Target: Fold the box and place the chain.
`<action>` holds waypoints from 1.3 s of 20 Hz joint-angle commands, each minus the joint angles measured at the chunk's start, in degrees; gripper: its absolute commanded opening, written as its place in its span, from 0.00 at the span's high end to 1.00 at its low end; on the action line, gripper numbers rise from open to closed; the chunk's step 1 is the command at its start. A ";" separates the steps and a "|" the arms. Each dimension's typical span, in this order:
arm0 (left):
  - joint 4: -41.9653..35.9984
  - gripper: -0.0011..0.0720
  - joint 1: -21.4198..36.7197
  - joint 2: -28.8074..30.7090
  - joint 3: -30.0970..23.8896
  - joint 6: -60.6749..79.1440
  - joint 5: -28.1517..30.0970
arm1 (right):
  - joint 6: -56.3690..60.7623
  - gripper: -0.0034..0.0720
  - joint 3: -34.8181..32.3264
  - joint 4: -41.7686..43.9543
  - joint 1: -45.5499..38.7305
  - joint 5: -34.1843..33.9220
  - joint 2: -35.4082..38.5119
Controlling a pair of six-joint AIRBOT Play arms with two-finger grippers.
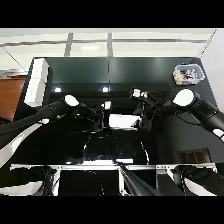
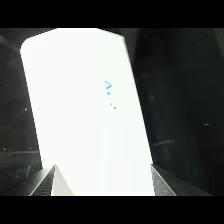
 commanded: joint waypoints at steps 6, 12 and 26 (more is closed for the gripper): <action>0.00 0.52 -0.02 -0.04 0.04 0.00 -0.02 | -1.95 0.00 -1.05 -0.57 1.03 -2.36 -0.04; 0.00 0.52 -0.02 -0.04 0.04 0.00 -0.02 | -1.86 0.56 -1.05 -1.64 1.03 -2.69 -0.09; 0.00 0.52 -0.02 -0.04 0.04 0.00 0.00 | -1.84 0.82 -1.07 -1.62 1.03 -2.56 -0.09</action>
